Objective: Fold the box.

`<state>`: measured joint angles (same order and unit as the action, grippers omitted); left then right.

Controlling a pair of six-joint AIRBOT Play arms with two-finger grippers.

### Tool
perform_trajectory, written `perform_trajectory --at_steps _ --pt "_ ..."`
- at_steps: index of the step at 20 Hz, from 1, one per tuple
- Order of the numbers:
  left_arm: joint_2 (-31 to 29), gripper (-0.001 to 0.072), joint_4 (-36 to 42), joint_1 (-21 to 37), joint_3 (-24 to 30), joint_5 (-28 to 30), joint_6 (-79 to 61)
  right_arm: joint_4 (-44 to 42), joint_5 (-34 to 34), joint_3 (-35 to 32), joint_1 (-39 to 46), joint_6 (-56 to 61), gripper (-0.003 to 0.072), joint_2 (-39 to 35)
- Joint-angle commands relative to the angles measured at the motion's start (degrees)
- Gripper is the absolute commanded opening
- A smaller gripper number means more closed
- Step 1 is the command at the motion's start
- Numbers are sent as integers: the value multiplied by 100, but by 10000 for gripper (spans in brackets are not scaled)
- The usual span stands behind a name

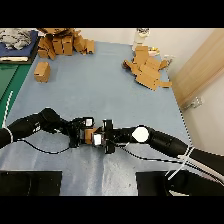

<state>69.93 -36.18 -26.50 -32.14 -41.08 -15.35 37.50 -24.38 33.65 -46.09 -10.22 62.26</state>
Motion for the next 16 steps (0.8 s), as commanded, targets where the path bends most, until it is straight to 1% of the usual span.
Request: perform_trajectory --at_steps 1,16 --pt "-2 507 -2 4 -4 -2 -2 275 251 11 -9 11 342 50" --pt "-2 507 -2 4 -4 -4 -2 282 245 24 -9 9 331 -144"
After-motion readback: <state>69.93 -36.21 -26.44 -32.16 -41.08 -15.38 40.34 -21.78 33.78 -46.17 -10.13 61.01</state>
